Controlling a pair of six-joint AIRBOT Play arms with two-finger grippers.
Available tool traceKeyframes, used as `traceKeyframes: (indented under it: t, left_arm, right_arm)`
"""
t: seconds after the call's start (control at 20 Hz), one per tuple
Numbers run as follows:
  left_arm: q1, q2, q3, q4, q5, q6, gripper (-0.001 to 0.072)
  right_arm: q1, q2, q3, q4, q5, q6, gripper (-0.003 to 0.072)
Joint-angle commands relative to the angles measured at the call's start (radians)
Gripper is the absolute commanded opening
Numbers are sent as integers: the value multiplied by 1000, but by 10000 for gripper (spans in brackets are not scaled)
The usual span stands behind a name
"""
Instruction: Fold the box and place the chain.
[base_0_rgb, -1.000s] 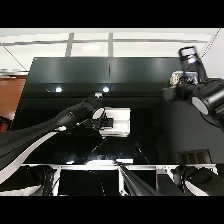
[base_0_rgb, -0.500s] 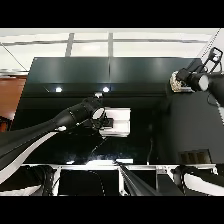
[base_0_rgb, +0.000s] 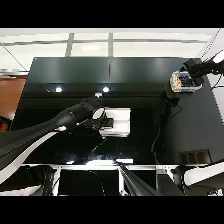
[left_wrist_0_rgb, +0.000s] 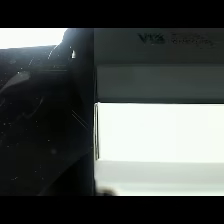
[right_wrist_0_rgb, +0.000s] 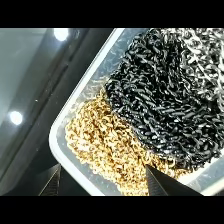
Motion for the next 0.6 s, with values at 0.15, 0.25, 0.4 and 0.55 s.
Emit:
traceKeyframes:
  t: [0.15,0.25,0.4,0.55]
  left_arm:
    - [1,0,0,0,0,0,27]
    - [1,0,0,0,0,0,27]
    - [1,0,0,0,0,0,27]
    - [1,0,0,0,0,0,27]
  right_arm:
    - [-10,-89,53,39,49,-11,594]
    - [-7,-97,53,39,46,-25,594]
    - [3,-114,53,39,47,-53,555]
    - [17,-127,53,42,46,-65,383]
